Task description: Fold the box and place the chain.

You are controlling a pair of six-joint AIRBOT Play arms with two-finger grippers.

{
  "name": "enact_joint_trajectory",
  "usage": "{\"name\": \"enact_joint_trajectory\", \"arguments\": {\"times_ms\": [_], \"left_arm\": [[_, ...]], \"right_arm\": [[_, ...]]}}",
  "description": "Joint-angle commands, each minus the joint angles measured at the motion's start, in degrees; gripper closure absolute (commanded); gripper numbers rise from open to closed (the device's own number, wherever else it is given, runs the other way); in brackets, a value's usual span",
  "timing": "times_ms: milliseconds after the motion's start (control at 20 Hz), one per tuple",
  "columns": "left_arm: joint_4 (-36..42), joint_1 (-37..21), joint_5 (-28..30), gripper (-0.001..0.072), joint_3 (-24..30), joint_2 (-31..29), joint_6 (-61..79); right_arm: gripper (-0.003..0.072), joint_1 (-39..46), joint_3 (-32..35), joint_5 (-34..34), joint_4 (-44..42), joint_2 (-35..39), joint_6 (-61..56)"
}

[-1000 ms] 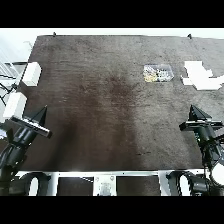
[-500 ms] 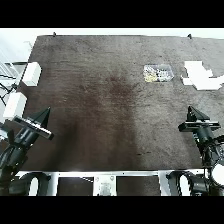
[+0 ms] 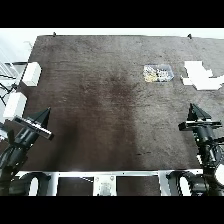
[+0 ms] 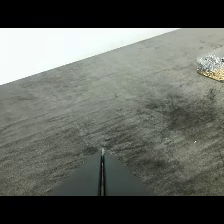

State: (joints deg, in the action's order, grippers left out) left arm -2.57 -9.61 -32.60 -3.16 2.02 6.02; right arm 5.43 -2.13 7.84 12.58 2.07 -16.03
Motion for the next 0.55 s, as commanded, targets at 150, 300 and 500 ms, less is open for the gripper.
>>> {"name": "enact_joint_trajectory", "arguments": {"times_ms": [150,300,500], "left_arm": [[0.0,0.0,0.1,0.0691,0.0,0.0,0.0],[0.0,0.0,0.0,0.0692,0.0,0.0,0.0],[0.0,0.0,0.1,0.0691,0.0,0.0,0.0]], "right_arm": [[0.0680,-0.3,2.0,-0.3,-10.1,0.0,12.9],[0.0680,-0.3,2.0,-0.3,-10.1,0.0,12.9],[0.0681,-0.3,2.0,-0.3,-10.1,0.0,12.9]]}}
